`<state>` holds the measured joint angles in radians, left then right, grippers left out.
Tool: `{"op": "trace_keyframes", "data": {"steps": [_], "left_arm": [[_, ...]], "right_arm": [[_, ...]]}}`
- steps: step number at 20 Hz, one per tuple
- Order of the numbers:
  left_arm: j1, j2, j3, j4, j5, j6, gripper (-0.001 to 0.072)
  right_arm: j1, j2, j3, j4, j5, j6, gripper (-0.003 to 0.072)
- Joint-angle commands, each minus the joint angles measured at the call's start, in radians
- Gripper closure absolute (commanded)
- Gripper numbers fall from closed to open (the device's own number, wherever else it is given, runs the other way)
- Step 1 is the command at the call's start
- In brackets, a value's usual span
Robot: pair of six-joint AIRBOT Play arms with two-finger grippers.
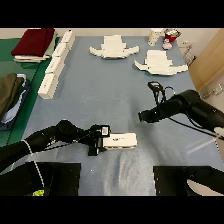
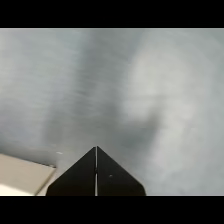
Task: Fold the box.
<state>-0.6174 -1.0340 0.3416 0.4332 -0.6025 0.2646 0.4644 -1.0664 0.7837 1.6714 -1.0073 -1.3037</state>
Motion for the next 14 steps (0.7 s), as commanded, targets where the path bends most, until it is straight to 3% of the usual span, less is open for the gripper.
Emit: {"op": "trace_keyframes", "data": {"steps": [1, 4, 7, 11, 14], "left_arm": [[0.002, 0.0, 0.002, -0.01, 0.001, -0.047, 0.0169], [0.016, 0.038, 0.001, 0.045, -0.002, -0.203, 0.0169], [0.14, 0.169, 0.001, 0.248, -0.051, -0.51, 0.0169], [0.457, 0.422, 0.001, 0.579, -0.297, -0.885, 0.0169], [0.753, 0.61, 0.001, 0.72, -0.416, -1.031, 0.0169]], "right_arm": [[-0.089, -0.126, 0.076, -0.055, -0.202, 0.163, 0.0682], [-0.089, -0.14, 0.077, -0.011, -0.175, 0.163, 0.0682], [-0.089, -0.14, 0.077, 0.012, -0.174, 0.163, 0.0682], [-0.089, -0.14, 0.077, -0.003, -0.174, 0.161, 0.0682], [-0.089, -0.14, 0.077, -0.027, -0.166, 0.158, 0.0682]]}}
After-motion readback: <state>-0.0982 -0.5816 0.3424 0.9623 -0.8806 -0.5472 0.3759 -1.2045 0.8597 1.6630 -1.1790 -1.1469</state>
